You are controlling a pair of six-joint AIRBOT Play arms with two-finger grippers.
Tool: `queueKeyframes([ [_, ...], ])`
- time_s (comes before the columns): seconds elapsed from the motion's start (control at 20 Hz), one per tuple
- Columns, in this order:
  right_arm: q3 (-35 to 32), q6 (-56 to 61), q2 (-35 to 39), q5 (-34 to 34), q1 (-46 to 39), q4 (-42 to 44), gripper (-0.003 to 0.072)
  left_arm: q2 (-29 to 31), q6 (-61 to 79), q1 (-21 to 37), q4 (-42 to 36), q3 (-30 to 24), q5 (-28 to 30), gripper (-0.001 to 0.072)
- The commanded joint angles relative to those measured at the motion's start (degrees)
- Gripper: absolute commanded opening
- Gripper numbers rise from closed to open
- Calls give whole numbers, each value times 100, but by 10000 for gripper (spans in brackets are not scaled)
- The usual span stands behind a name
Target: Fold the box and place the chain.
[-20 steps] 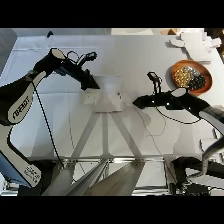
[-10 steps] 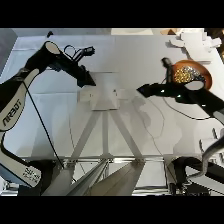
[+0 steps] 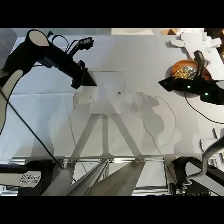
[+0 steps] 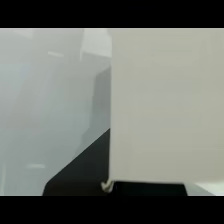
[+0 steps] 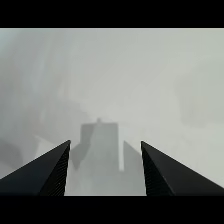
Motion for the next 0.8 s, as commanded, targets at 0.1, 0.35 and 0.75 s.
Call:
queueKeyframes([
  [0.1,2,4,22,433,-197,-98,465,435,774,-76,-706,-1185,857,-2],
  [0.35,2,4,22,555,-197,-96,465,-205,1320,-216,-439,-1386,1360,-2],
  [0.75,2,4,22,570,-197,-92,465,-715,2450,-286,-1287,-1388,2162,-1],
])
